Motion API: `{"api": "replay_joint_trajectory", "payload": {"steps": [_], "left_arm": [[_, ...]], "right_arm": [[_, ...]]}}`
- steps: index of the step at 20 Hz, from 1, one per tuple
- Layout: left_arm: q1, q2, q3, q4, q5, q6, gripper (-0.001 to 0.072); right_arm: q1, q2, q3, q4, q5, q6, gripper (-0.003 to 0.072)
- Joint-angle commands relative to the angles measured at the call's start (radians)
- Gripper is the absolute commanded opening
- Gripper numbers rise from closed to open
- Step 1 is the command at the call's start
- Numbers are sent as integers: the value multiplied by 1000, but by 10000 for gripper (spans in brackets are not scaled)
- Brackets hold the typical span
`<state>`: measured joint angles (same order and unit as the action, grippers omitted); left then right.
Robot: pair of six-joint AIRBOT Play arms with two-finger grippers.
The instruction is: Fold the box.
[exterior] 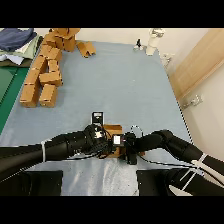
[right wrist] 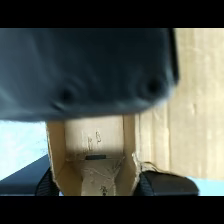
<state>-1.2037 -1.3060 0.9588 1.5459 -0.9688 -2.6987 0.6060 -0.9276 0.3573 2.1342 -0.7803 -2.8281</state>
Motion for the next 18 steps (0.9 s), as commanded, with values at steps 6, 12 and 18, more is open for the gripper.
{"api": "replay_joint_trajectory", "payload": {"steps": [6,12,18], "left_arm": [[2,87,0,3,-91,58,446],[2,124,0,6,-131,67,408],[2,124,0,9,-208,91,408]], "right_arm": [[1,0,1,0,0,0,503],[1,0,1,0,0,0,503],[1,0,1,0,0,0,503]]}}
